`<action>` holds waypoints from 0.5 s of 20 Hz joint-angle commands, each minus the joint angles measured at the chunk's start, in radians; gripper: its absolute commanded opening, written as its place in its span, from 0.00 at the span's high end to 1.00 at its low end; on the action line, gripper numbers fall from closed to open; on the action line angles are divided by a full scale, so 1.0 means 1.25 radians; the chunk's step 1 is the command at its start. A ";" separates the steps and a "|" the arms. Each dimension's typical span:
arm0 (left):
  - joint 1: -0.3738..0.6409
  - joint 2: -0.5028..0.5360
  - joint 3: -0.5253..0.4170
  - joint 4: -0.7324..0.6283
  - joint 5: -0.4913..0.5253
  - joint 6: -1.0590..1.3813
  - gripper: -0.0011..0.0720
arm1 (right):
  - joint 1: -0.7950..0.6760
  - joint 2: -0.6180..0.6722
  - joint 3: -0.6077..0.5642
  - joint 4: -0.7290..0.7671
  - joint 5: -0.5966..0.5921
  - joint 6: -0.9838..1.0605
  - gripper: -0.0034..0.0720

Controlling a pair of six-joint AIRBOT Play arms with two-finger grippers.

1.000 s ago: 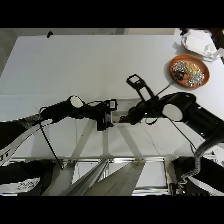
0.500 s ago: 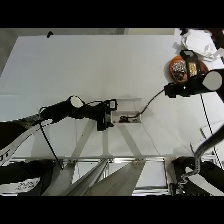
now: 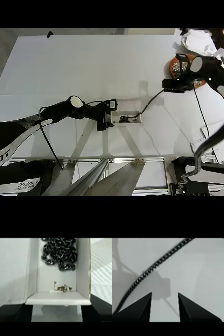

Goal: Fold the box and place the chain.

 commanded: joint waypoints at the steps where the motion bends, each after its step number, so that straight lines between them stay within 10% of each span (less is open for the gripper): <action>1: -0.001 0.001 0.000 0.000 0.000 0.000 0.53 | 0.000 -0.066 0.014 0.075 -0.042 0.017 0.51; 10: 0.000 0.001 0.000 0.000 0.000 0.000 0.53 | 0.015 -0.122 0.014 0.056 -0.079 0.056 0.55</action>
